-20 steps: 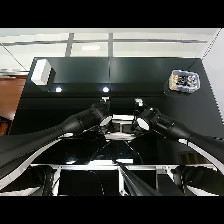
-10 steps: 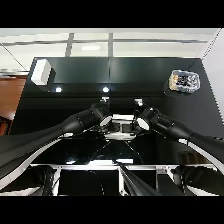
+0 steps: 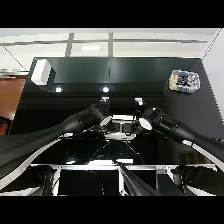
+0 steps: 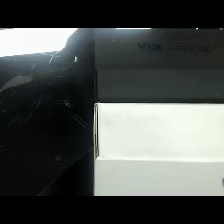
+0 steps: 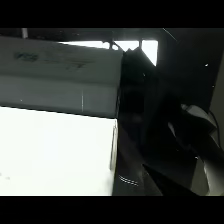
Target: Fold the box and place the chain.
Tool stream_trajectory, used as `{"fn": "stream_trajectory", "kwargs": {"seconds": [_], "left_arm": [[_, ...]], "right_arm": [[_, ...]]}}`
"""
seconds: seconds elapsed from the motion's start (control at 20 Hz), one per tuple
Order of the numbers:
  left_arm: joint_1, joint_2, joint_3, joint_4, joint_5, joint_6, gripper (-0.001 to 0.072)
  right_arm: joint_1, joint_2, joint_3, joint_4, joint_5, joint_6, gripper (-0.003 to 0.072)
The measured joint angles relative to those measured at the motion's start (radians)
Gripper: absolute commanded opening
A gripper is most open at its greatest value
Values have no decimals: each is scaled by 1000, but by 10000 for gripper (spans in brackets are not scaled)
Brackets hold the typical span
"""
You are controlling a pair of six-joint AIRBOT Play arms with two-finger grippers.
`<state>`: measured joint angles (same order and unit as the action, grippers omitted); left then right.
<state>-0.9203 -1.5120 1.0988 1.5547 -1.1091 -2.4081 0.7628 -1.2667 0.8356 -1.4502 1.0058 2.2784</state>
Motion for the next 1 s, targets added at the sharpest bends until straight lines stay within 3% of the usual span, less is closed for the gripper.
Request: {"fn": "stream_trajectory", "kwargs": {"seconds": [0.5, 0.6, 0.8, 0.85, 0.9, 1.0], "left_arm": [[0, 0, 0, 0, 0, -1, 28], [0, 0, 0, 0, 0, -2, 28], [0, 0, 0, 0, 0, -3, 28], [0, 0, 0, 0, 0, -3, 28], [0, 0, 0, 0, 0, -3, 28], [0, 0, 0, 0, 0, -2, 28]], "right_arm": [[-57, 250, 0, -40, 103, -74, 554], [-87, 326, 0, -113, 148, -82, 554], [-175, 421, -3, -419, 243, -91, 555], [-217, 431, -10, -490, 241, -93, 601], [-272, 438, -21, -543, 222, -94, 720], [-396, 436, -41, -586, 140, -100, 720]]}}
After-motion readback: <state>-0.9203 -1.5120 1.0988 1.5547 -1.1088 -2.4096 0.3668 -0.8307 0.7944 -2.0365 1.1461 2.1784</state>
